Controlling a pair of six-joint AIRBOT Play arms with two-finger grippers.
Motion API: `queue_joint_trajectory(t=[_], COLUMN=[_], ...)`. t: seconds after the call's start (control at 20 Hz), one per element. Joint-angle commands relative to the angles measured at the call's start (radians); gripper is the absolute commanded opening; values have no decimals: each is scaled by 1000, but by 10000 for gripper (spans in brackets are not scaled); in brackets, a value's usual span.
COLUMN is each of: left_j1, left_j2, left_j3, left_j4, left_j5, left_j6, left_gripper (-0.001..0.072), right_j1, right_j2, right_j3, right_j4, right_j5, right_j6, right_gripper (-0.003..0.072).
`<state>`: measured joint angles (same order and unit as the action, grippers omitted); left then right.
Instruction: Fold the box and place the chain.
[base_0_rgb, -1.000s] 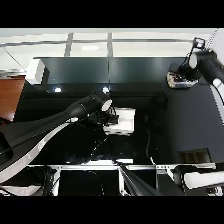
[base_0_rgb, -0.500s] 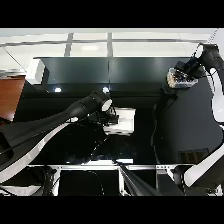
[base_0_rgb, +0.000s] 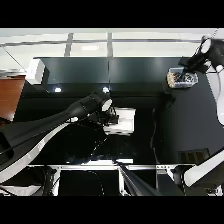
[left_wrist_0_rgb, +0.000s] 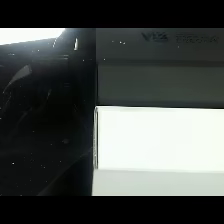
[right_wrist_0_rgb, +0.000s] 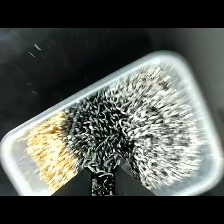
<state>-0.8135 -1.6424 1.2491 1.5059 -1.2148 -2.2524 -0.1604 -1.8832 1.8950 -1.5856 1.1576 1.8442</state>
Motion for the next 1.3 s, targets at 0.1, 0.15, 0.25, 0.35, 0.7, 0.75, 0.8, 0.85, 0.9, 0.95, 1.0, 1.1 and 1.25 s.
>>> queue_joint_trajectory(t=[0.1,0.15,0.25,0.35,0.7,0.75,0.8,0.85,0.9,0.95,1.0,1.1,1.25], left_j1=[0,0,0,0,0,0,0,0,0,0,0,0,0], left_j2=[0,0,0,0,0,0,0,0,0,0,0,0,0], left_j3=[1,1,1,1,1,1,1,1,1,1,1,1,1], left_j4=[0,0,0,0,0,0,0,0,0,0,0,0,0], left_j5=[2,2,3,3,6,6,6,6,6,6,6,6,6], left_j6=[0,0,0,0,0,0,0,0,0,0,0,0,0], left_gripper=[30,31,30,30,30,30,30,31,30,30,31,30,30], right_j1=[0,0,0,0,0,0,0,0,0,0,0,0,0], right_j2=[260,317,428,531,807,833,856,873,888,898,904,909,908], right_j3=[2,2,2,2,2,2,2,2,2,2,2,2,0], right_j4=[-3,-3,-3,-2,138,183,231,271,307,339,371,442,594], right_j5=[40,39,24,-19,2,23,47,68,89,103,119,181,339], right_j6=[-163,-178,-204,-215,-257,-272,-287,-296,-300,-302,-304,-305,-353], right_gripper=[18,18,17,17,17,17,18,18,18,18,18,18,19])
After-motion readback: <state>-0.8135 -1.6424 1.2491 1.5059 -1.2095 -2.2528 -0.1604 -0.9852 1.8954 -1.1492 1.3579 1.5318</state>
